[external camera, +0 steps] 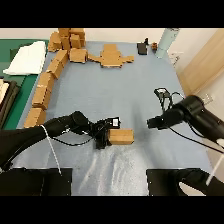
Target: Fold the box.
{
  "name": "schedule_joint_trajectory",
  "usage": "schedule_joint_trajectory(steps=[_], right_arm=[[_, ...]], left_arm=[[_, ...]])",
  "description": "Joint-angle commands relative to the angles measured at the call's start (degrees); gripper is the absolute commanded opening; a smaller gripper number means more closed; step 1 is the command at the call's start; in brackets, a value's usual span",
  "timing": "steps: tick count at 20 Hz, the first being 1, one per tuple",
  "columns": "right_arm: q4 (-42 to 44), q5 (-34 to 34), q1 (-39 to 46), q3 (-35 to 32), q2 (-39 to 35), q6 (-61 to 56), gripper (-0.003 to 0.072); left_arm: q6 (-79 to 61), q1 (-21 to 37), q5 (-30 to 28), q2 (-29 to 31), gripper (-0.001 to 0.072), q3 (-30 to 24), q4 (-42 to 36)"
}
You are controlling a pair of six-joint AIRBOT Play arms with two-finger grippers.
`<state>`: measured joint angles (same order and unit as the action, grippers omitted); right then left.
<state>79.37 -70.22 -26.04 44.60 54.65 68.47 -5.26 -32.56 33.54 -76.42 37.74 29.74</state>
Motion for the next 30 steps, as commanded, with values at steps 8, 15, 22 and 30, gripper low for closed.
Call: schedule_joint_trajectory(steps=[8, 15, 22, 30], right_arm=[[2.5, -3.8, 1.4, 4.4, 6.2, -1.2, 0.0005], [2.5, -3.8, 1.4, 4.3, 6.2, -1.2, 0.0005], [2.5, -3.8, 1.4, 4.4, 6.2, -1.2, 0.0005], [2.5, -3.8, 1.4, 4.4, 6.2, -1.2, 0.0005]], left_arm=[[33.9, 10.3, -3.5, 12.3, 0.0424, 2.1, 5.9], [57.3, 26.0, -4.6, -2.7, 0.0424, 19.1, 27.1], [67.6, 34.1, -4.1, -22.9, 0.0424, 41.0, 36.3], [72.2, 36.6, -4.0, -36.4, 0.0424, 59.3, 45.1]])
